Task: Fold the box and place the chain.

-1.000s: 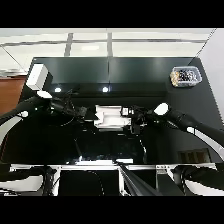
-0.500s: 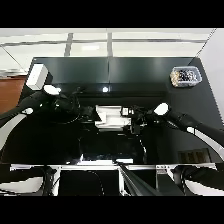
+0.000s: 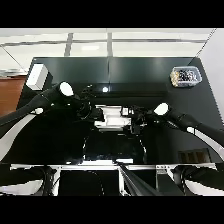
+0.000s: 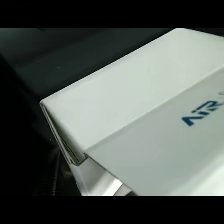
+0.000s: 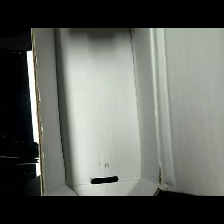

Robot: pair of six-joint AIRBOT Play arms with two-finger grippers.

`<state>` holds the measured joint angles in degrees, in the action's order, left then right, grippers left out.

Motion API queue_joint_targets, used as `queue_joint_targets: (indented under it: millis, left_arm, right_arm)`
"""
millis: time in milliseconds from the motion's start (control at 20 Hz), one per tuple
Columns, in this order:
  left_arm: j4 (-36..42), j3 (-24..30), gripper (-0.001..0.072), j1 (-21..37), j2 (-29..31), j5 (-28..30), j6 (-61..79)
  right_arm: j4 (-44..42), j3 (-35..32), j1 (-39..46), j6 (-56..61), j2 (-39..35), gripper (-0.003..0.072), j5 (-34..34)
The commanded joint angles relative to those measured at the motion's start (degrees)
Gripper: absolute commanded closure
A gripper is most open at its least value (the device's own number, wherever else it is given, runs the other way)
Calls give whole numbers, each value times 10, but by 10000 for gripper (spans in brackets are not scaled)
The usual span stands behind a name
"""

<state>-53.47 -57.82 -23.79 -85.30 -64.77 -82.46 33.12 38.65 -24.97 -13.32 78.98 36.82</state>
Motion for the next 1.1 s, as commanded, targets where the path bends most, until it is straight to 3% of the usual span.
queue_joint_targets:
  millis: [0, 150, 450, 650, 750, 1050]
  left_arm:
    - [-70, -16, 163, -18, 0, 16, -76]
    - [-118, -32, 179, -33, 0, 15, -128]
    - [-121, -62, 179, -59, 0, -5, -150]
    - [-123, -62, 235, -70, 0, -17, -187]
    - [-135, -63, 376, -79, 0, -17, -202]
    - [-244, -63, 380, -124, 0, -17, -299]
  right_arm:
    - [0, 0, 0, 0, 0, 247, 0]
    - [0, 0, 0, 0, 0, 247, 0]
    - [0, 0, 0, 0, 0, 247, 0]
    - [0, 0, 0, 0, 0, 247, 0]
    - [0, 0, 0, 0, 0, 247, 0]
    - [0, 0, 0, 0, 0, 247, 0]
